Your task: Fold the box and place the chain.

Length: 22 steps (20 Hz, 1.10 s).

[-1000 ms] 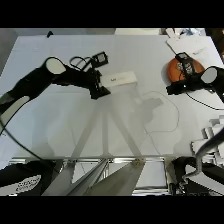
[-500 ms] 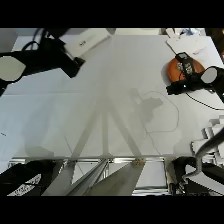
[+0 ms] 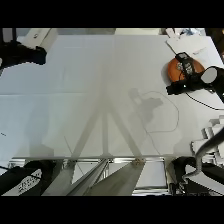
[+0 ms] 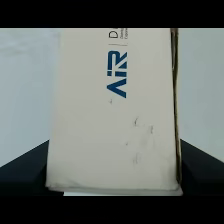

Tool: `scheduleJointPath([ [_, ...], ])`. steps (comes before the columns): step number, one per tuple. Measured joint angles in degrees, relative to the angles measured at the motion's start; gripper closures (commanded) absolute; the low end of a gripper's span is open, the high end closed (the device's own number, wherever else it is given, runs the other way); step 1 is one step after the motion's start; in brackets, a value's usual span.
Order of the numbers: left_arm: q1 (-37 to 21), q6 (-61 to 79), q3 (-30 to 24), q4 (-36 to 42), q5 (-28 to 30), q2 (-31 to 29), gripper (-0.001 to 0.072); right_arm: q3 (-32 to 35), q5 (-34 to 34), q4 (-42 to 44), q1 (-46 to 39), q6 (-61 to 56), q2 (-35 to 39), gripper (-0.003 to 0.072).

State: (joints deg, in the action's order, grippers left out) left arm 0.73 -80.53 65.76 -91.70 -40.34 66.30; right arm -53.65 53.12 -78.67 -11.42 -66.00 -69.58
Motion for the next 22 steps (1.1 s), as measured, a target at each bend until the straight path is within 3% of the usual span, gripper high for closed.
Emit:
scheduleJointPath([
  [6,-8.63,-1.03,0.00,-0.66,3.30,11.13,0.0706,0.00,0.00,-0.02,0.00,0.00,0.00,0.0671],
  [10,-10.05,1.25,0.02,-0.50,8.72,18.05,0.0701,0.00,0.00,-0.02,0.00,0.00,0.00,0.0671],
  [16,-10.56,2.34,0.02,-0.50,11.61,26.05,0.0679,0.00,0.00,-0.02,0.00,0.00,0.00,0.0671],
  [17,-10.58,2.29,0.02,-0.44,11.98,26.99,0.0578,0.00,0.00,-0.02,0.00,0.02,0.00,0.0671],
  [19,-10.58,2.34,0.07,-0.44,12.17,28.15,0.0262,0.00,0.02,0.00,0.00,0.00,0.00,0.0671],
  [22,-10.60,2.58,0.07,-0.48,12.00,28.92,0.0001,0.00,0.02,0.00,0.00,0.00,0.00,0.0671],
])
